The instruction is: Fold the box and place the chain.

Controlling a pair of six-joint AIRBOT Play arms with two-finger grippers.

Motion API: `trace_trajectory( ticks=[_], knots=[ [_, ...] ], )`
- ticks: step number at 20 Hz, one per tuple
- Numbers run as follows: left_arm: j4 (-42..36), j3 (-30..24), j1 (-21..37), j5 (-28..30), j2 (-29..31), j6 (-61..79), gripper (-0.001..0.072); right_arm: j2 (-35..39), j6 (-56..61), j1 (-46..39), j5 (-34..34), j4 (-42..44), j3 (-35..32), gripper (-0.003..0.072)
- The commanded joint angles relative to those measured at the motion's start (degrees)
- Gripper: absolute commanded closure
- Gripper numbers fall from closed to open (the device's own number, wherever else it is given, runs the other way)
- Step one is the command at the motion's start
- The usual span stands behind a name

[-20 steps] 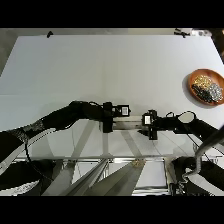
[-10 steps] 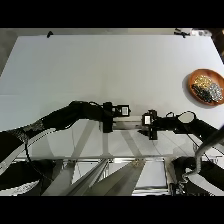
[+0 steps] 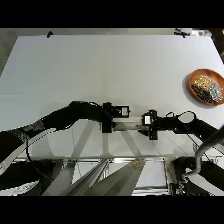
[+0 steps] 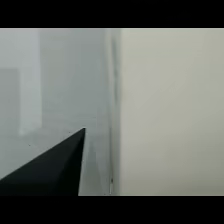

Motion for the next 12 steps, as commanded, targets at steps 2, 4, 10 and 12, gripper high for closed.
trace_trajectory(
  ticks=[2, 4, 10, 12],
  knots=[
    [-0.46, 0.02, 0.07, 3.19, 1.42, -4.04, 0.0238, -0.02, 0.13, -0.02, 0.09, 0.15, -0.04, 0.0271],
    [-0.39, 0.02, 0.15, 3.78, 3.63, -4.09, 0.0193, -0.02, 0.13, -0.02, 0.11, 0.17, -0.04, 0.0271],
    [15.23, 0.02, 0.17, 4.04, 11.45, -18.27, 0.0188, -0.02, 0.13, -0.02, 0.11, 0.17, -0.04, 0.0271],
    [23.45, 0.02, 0.17, 5.57, 14.03, -25.88, 0.0188, -0.02, 0.13, -0.02, 0.11, 0.17, -0.04, 0.0271]
  ],
)
